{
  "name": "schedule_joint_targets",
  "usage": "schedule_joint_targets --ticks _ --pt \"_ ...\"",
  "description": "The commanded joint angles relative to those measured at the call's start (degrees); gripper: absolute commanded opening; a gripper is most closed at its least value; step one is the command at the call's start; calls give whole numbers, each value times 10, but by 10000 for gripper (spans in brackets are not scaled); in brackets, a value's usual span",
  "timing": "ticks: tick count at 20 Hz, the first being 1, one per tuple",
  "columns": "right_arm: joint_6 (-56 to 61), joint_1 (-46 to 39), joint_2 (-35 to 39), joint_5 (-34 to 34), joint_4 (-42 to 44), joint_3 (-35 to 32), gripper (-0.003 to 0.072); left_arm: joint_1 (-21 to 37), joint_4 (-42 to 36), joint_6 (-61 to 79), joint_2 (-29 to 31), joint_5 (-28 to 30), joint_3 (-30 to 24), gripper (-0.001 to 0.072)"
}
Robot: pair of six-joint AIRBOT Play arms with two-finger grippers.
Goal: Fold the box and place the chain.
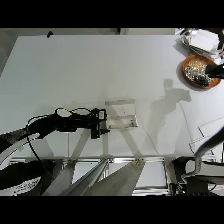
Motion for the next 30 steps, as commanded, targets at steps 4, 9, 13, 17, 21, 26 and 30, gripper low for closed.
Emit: schedule_joint_targets --ticks 4,9,13,17,21,26,30 --pt "-67 -26 -117 -33 4 56 276 0 0 0 0 0 0 138" --pt "-86 -26 -139 -54 5 56 276 0 0 0 0 0 0 138" --pt "-93 -26 -153 -59 5 56 276 0 0 0 0 0 0 138" --pt "-98 -26 -162 -63 9 56 190 0 0 0 0 0 0 138" --pt "-107 -26 -157 -48 11 56 12 0 0 0 0 0 0 138" --pt "-107 -22 -86 -41 9 56 11 0 0 0 0 0 0 138" --pt "-108 -5 3 -17 18 56 11 0 0 0 0 0 0 138"
